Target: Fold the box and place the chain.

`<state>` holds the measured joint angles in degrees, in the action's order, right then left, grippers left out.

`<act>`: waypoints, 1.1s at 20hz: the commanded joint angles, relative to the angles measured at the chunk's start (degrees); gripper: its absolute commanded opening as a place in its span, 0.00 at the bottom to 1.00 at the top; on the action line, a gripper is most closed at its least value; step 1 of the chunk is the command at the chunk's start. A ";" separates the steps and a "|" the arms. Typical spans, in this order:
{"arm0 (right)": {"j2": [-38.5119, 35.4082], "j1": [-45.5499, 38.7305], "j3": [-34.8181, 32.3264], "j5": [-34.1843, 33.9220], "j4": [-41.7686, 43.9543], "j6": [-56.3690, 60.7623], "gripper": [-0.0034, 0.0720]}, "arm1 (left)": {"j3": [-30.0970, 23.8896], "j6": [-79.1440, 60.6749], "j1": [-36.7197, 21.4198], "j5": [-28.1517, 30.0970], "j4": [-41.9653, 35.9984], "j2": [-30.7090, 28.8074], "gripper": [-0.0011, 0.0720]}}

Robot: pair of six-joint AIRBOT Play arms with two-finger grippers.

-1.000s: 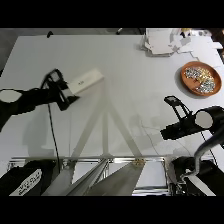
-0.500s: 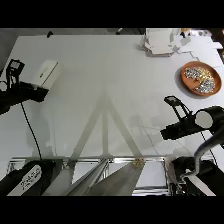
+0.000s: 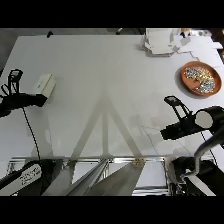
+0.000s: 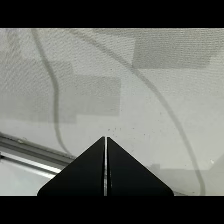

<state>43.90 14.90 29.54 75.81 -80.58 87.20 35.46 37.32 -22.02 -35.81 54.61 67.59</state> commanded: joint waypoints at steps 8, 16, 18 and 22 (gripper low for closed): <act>-0.04 -0.02 -0.02 0.02 0.02 0.00 0.07 | 0.00 2.43 -0.20 -3.52 0.42 -0.68 0.97; -0.04 -0.02 -0.02 0.02 0.02 0.00 0.07 | 0.02 3.28 -0.20 -9.01 0.57 -5.31 0.97; -0.04 -0.02 -0.02 0.02 0.02 0.00 0.07 | 0.02 5.42 -0.17 -9.49 0.52 -7.89 0.97; -0.04 -0.02 -0.02 0.02 0.02 0.00 0.07 | 0.02 9.25 -0.15 -12.83 0.55 -14.16 0.97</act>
<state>43.90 14.92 29.54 75.81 -80.58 87.20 35.46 44.16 -22.15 -45.89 55.16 57.25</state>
